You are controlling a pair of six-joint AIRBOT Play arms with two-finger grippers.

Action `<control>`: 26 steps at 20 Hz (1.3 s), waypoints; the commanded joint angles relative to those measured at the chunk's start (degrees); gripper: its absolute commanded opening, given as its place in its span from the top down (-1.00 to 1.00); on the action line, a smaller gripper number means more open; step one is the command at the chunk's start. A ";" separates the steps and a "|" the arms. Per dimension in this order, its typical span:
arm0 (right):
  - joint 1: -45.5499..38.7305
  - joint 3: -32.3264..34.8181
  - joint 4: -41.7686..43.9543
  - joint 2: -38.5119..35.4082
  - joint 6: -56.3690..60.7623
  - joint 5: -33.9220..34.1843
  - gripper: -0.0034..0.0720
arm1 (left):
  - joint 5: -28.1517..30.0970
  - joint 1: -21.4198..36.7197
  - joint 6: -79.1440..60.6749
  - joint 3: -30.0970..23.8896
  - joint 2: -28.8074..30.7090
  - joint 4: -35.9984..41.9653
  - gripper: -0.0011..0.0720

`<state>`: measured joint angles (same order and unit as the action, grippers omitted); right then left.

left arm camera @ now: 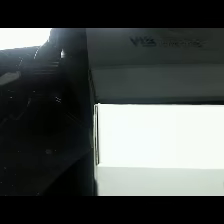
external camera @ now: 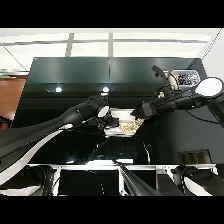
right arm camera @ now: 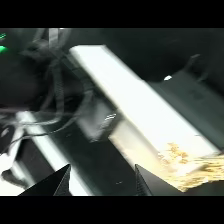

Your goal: Fold the box and place the chain.

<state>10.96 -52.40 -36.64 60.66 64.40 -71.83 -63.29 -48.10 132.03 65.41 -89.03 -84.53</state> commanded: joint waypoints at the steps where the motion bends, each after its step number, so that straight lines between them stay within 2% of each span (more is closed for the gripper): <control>1: -7.41 -0.24 -3.96 -0.11 -6.54 1.70 -0.31 | -0.02 0.02 0.00 -0.02 -0.04 0.00 0.89; 3: -10.69 1.38 -10.95 0.00 -7.89 12.81 -0.31 | -0.04 0.02 0.00 -0.02 -0.04 -0.02 0.89; 5: -10.27 3.89 -18.43 1.07 -7.87 23.54 -0.99 | -0.02 0.02 0.00 -0.02 -0.04 -0.02 0.89; 6: -9.81 4.35 -22.34 2.34 -6.05 27.28 -1.00 | 0.00 0.02 0.00 -0.02 -0.04 -0.02 0.89; 8: -8.70 4.33 -33.44 5.73 8.50 36.09 -1.00 | 0.02 0.02 0.00 -0.02 -0.04 -0.02 0.89; 10: -6.60 4.24 -46.95 9.14 21.92 42.01 -0.99 | -0.02 0.02 0.00 -0.02 -0.04 -0.02 0.89; 12: -4.09 2.58 -56.98 13.68 31.78 41.66 -0.99 | -0.20 0.02 0.00 -0.02 -0.04 -0.02 0.89; 14: -2.64 -0.28 -60.65 18.43 36.44 38.91 -0.99 | -0.33 0.02 0.00 -0.02 -0.04 -0.02 0.89; 18: -2.64 -3.96 -60.50 23.12 39.58 36.89 -0.98 | -0.35 0.02 0.00 -0.02 -0.04 -0.02 0.89; 25: -3.08 -3.98 -57.59 25.75 39.74 33.33 -0.97 | -0.22 0.02 0.00 -0.02 -0.04 -0.02 0.89; 26: -3.10 -4.00 -56.76 25.75 39.71 33.40 -0.87 | -0.22 0.02 0.00 -0.02 -0.04 -0.02 0.89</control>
